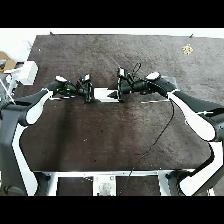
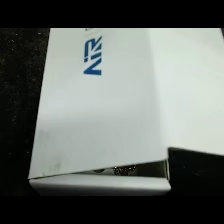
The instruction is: Fold the box and place the chain.
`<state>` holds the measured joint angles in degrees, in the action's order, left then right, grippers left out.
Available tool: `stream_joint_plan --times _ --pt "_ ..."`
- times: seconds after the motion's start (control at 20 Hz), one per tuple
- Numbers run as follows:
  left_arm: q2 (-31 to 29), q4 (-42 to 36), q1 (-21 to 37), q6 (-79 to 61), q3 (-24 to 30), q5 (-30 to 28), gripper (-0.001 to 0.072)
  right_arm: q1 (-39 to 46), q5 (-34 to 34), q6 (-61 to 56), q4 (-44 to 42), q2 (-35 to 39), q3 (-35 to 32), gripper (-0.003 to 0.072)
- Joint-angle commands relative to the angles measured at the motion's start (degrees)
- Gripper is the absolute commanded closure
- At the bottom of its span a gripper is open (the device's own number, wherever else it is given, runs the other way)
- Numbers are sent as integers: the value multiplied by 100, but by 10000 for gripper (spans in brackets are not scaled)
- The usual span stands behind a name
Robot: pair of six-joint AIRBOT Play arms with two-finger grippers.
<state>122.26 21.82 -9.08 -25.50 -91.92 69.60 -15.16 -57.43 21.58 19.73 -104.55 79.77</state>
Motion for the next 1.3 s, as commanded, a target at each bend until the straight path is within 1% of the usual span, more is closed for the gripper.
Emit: stream_joint_plan --times 0.0,0.05,0.1,0.25,0.3,0.45,0.6,0.7,0.75,0.8,0.9,0.95,1.05,1.1,1.15,1.25 --pt "-4 2 -4 -2 2 0 546 -15 393 162 61 -35 -2 257" --pt "-4 2 -4 -2 2 0 546 -15 455 208 59 -70 0 239" --pt "-4 2 -4 -2 2 0 546 -17 503 291 61 -101 0 138" --pt "-4 2 -4 -2 2 0 546 -17 586 334 52 -166 13 143" --pt "-4 2 -4 -2 2 -2 546 -15 592 334 33 -166 48 208" --pt "-4 2 -4 -2 2 0 546 -15 566 332 -155 -166 243 215" --pt "-4 2 -4 -2 2 -2 546 -4 623 330 -157 -166 365 228" --pt "-4 2 -4 -2 2 0 546 0 509 328 -157 -166 426 227" --pt "-4 2 -4 -2 2 0 546 -2 496 330 -155 -166 428 295" --pt "-4 2 -4 -2 2 0 546 0 498 330 -153 -166 426 344" --pt "-4 2 -4 -2 2 -2 546 0 472 326 -149 -168 426 348" --pt "-4 2 -4 -2 2 -2 546 0 428 326 -87 -168 426 421" --pt "-4 2 -4 -2 2 0 546 0 361 243 57 -168 424 420" --pt "-4 2 -4 -2 2 0 546 0 339 177 186 -168 424 445" --pt "-4 2 -4 -2 2 -2 546 0 334 66 304 -168 424 492" --pt "-4 2 -4 -2 2 -2 546 0 293 -26 446 -168 424 493"
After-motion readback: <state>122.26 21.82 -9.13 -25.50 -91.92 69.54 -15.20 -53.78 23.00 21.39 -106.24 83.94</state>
